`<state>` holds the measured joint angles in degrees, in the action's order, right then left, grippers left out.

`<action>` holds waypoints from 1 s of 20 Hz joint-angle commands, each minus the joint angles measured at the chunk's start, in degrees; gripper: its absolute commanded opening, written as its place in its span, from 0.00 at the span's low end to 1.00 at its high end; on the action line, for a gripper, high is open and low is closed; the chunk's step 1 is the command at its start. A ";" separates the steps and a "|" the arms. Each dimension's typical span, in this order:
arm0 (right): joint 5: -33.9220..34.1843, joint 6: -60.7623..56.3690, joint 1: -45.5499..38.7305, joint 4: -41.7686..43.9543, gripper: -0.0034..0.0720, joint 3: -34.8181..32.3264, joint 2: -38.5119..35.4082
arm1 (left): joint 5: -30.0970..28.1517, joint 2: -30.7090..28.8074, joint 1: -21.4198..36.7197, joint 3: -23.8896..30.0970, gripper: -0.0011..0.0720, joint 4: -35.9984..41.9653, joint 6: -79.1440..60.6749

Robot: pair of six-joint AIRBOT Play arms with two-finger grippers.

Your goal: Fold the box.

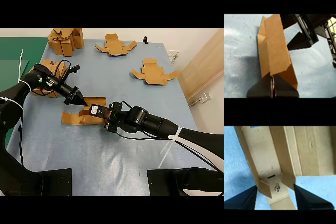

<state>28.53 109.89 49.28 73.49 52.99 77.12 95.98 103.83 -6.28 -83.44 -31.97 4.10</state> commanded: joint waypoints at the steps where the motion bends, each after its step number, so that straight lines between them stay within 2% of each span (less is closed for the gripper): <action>1: -0.96 -0.33 -0.02 -0.66 0.99 0.13 -0.04 | 0.11 -0.04 -0.04 0.00 0.03 -0.15 -0.02; 7: -0.98 0.57 -0.07 -0.15 0.99 1.33 0.02 | 0.04 -0.02 -0.04 0.00 0.03 -0.15 -0.02; 10: -1.33 1.57 -1.64 5.44 0.97 1.33 1.66 | 0.07 -0.02 -0.04 0.00 0.04 -0.15 -0.02; 14: -2.40 16.68 -5.11 19.89 0.97 1.36 4.22 | 0.07 -0.04 -0.04 0.00 0.03 -0.15 -0.02; 15: -2.32 21.40 -5.97 23.65 0.92 1.36 4.55 | 0.04 -0.02 -0.04 0.00 0.04 -0.15 -0.02; 17: -2.32 29.62 -7.98 30.36 0.91 1.46 4.92 | 0.04 -0.02 -0.04 0.00 0.04 -0.15 -0.02; 20: -1.33 39.10 -9.86 35.56 0.91 2.62 5.95 | -0.04 0.09 -0.04 0.00 0.04 -0.20 -0.04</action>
<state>26.46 137.47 41.25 100.86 54.81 82.08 96.05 103.83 -6.33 -83.44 -32.08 4.10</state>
